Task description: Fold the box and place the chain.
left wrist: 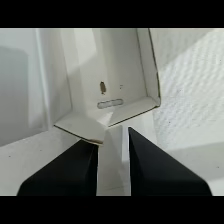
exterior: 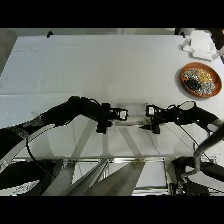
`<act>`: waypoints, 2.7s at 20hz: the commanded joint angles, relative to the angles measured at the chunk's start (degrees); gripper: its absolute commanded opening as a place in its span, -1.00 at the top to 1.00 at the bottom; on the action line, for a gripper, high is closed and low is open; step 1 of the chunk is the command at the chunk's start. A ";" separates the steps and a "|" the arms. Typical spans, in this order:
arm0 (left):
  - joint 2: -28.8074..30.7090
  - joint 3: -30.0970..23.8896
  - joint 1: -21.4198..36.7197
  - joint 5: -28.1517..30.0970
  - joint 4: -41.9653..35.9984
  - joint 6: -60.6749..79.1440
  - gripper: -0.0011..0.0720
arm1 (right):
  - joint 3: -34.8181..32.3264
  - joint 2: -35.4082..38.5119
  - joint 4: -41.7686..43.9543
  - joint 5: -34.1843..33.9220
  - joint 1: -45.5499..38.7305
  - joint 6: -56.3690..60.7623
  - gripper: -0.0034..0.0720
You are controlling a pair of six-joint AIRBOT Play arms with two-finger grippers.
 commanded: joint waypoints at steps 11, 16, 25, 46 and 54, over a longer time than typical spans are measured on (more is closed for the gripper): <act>0.02 0.00 -3.82 -7.30 -2.21 -0.07 0.62 | 0.02 0.04 0.02 0.00 0.00 0.00 -0.20; -0.02 0.00 -5.09 -9.73 -2.36 -0.07 0.62 | 0.02 0.04 0.02 -0.02 0.00 0.00 -0.20; -1.73 0.00 -6.80 -10.84 -2.36 -0.11 -0.03 | 0.02 0.04 0.02 0.00 0.00 0.00 -0.20; 15.80 -0.61 10.47 4.59 9.20 -51.30 0.97 | 0.02 0.04 0.02 0.00 0.00 0.00 -0.20; 17.88 -16.63 18.03 2.47 -7.34 -53.18 0.96 | 0.02 0.04 0.04 0.00 0.00 0.00 -0.20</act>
